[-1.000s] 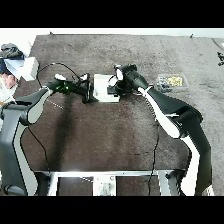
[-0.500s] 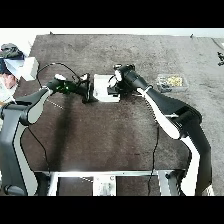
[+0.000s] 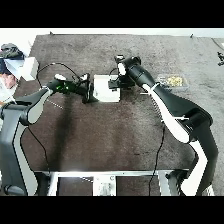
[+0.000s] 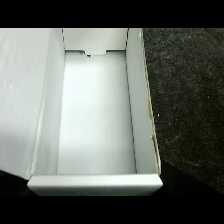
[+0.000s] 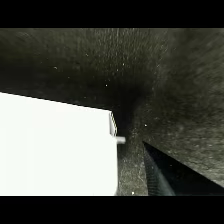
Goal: Fold the box and place the chain.
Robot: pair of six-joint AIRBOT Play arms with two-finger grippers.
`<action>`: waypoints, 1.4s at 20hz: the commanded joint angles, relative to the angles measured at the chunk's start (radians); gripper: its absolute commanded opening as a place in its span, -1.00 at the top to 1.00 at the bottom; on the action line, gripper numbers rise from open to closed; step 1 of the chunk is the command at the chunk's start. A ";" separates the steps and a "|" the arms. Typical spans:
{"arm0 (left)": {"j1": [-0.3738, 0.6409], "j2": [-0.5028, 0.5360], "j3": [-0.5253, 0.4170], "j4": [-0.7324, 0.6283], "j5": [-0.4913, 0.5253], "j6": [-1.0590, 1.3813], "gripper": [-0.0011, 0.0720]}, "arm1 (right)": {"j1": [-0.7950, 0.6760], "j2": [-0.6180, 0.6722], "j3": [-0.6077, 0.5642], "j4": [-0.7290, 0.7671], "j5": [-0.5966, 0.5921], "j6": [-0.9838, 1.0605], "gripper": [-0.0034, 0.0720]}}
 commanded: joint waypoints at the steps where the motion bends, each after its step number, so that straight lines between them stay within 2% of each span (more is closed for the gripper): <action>1: 0.001 0.000 0.000 0.000 0.000 0.000 -0.17 | 0.000 0.059 0.000 0.002 0.030 -0.103 -0.60; 2: 0.001 0.000 0.000 0.000 0.000 0.000 -0.17 | -0.002 0.078 0.000 -0.010 0.030 -0.153 -0.51; 4: 0.001 0.000 0.000 0.000 0.000 0.000 -0.17 | -0.013 0.119 -0.001 -0.062 0.007 -0.245 0.01; 5: 0.001 0.000 0.000 0.000 0.000 0.000 -0.17 | -0.030 0.140 -0.002 -0.073 0.003 -0.278 0.12; 8: 0.001 0.000 0.000 0.000 0.000 0.000 -0.17 | -0.103 0.216 -0.050 -0.071 -0.021 -0.318 0.13; 13: 0.001 0.000 0.000 0.000 0.000 0.000 -0.17 | -0.301 0.317 -0.219 -0.071 -0.086 -0.324 0.12; 17: 0.001 0.000 0.000 0.000 0.000 0.000 -0.17 | -0.465 0.316 -0.281 -0.041 -0.153 -0.334 0.12; 21: 0.001 0.000 0.000 0.000 0.000 0.000 -0.17 | -0.566 0.274 -0.292 -0.013 -0.172 -0.407 0.12; 24: 0.001 0.000 0.000 0.000 0.000 0.000 -0.17 | -0.609 0.219 -0.292 0.060 -0.180 -0.461 0.12; 28: 0.001 0.000 0.000 0.000 0.000 0.000 -0.17 | -0.614 0.164 -0.292 0.055 -0.209 -0.500 0.12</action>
